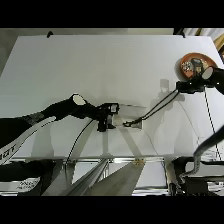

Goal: Fold the box and place the chain.

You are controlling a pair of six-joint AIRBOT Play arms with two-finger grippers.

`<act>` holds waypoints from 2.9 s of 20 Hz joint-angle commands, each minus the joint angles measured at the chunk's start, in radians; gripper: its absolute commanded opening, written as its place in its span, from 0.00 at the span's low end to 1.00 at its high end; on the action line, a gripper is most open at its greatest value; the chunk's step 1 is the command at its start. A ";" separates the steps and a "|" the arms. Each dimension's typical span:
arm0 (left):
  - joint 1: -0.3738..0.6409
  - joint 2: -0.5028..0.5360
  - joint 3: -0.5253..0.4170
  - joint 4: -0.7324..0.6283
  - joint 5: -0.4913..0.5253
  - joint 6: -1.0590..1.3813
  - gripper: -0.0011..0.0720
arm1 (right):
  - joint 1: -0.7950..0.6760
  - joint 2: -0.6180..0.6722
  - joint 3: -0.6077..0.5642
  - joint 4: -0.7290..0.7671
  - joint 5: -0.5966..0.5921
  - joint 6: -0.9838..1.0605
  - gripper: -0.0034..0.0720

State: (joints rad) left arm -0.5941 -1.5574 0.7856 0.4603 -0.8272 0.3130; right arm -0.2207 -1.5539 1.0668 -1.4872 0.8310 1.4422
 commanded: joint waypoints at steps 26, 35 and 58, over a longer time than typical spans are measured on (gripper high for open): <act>0.000 0.000 0.000 0.000 0.000 0.000 0.39 | 0.048 0.625 0.001 0.195 0.282 -0.167 0.06; 0.000 0.000 0.000 0.000 0.000 0.000 0.39 | 0.322 0.879 0.001 0.269 0.471 -0.133 0.06; 0.000 0.000 0.000 0.000 0.000 0.000 0.39 | 0.780 0.951 0.001 0.392 0.103 -0.109 0.06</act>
State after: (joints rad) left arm -0.5941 -1.5574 0.7856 0.4606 -0.8272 0.3130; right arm 0.5503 -0.6037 1.0676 -1.0946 1.0073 1.3415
